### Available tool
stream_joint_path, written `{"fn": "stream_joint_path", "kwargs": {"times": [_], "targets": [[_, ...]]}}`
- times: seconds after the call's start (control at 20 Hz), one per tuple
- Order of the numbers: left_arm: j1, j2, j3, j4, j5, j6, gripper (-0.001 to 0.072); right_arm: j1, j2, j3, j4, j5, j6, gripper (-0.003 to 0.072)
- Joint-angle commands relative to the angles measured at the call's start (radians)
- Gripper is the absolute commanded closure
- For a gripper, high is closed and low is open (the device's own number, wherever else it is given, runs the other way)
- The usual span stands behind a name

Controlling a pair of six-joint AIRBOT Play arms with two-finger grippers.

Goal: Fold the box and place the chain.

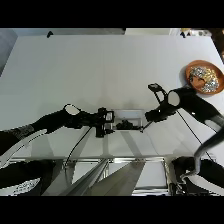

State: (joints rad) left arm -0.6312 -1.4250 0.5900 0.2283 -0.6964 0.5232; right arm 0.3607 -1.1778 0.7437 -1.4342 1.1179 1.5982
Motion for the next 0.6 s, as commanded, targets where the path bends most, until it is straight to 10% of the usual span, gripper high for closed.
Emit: {"fn": "stream_joint_path", "kwargs": {"times": [0.0, 0.55], "targets": [[0.000, 0.001, 0.000, 0.000, 0.000, 0.000, 0.0499, 0.001, 0.158, 0.000, 0.001, 0.049, -0.032, 0.0667], [0.000, 0.001, 0.000, 0.000, 0.000, 0.000, 0.0499, 0.001, 0.616, 0.000, 0.468, -0.040, -0.110, 0.0667]]}}
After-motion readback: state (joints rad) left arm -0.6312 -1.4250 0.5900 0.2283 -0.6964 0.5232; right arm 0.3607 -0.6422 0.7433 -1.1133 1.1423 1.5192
